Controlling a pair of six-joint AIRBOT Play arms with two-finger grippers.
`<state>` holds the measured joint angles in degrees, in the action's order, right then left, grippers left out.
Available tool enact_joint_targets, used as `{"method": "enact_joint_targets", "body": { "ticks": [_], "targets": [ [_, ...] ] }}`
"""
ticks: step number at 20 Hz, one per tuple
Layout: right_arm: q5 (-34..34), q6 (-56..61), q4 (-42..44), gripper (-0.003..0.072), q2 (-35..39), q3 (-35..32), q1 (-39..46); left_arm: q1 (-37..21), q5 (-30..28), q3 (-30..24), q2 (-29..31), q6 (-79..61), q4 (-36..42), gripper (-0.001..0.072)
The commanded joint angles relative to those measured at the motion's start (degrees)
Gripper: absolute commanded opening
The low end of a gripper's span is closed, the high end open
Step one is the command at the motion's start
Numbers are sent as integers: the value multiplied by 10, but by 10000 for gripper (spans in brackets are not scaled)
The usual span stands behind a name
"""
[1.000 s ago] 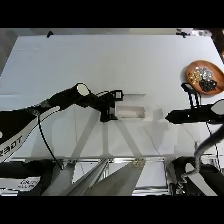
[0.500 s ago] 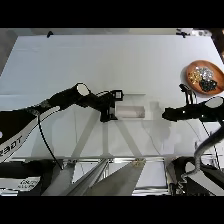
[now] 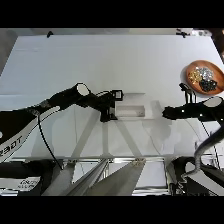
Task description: Fold the box and place the chain.
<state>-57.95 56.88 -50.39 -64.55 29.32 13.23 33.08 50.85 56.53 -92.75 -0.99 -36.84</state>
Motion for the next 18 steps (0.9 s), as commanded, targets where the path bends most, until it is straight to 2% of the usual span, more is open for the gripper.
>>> {"method": "enact_joint_targets", "body": {
  "ticks": [1, 4, 8, 10, 13, 18],
  "targets": [
    [-47, 9, -36, 6, -2, 1, 0, 0, 0, 0, 0, 0, 0, 495],
    [-38, 62, -95, 5, 0, 1, 0, 0, 0, 0, 0, 0, 0, 495],
    [7, 85, -123, 5, 0, 1, 0, 0, 0, 0, 0, 0, 0, 495],
    [33, 80, -101, 5, 0, 1, 0, 0, 0, 0, 0, 0, 0, 495],
    [35, 23, -28, 5, 0, 1, -6, 0, 0, 0, 0, 0, 0, 495],
    [56, 15, -14, 5, -1, 1, -49, 0, 0, 0, 0, 0, 0, 495]
  ]
}}
